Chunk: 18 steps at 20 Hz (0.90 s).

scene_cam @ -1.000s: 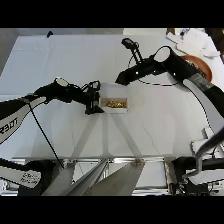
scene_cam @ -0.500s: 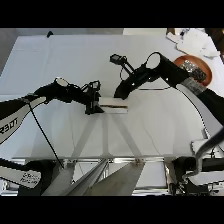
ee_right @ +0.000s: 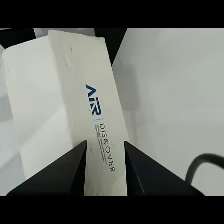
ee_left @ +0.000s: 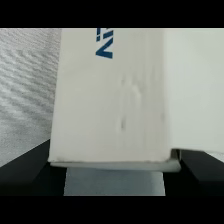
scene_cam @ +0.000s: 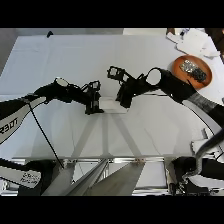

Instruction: Fold the box and place the chain.

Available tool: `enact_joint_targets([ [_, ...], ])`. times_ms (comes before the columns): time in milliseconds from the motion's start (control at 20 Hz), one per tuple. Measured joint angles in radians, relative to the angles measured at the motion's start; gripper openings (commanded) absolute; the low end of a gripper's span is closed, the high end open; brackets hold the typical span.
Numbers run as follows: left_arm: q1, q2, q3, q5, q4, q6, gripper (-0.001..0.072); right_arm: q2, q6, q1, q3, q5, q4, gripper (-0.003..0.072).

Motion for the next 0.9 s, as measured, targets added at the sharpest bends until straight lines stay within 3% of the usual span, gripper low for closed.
enact_joint_targets([
  [500,0.000,0.000,0.000,0.000,0.000,0.000,0.0392,0.087,-0.042,0.049,-0.110,-0.124,0.018,0.0269],
  [900,0.000,0.000,0.000,0.000,0.000,0.000,0.0392,0.112,-0.098,0.070,-0.160,-0.134,0.023,0.0278],
])
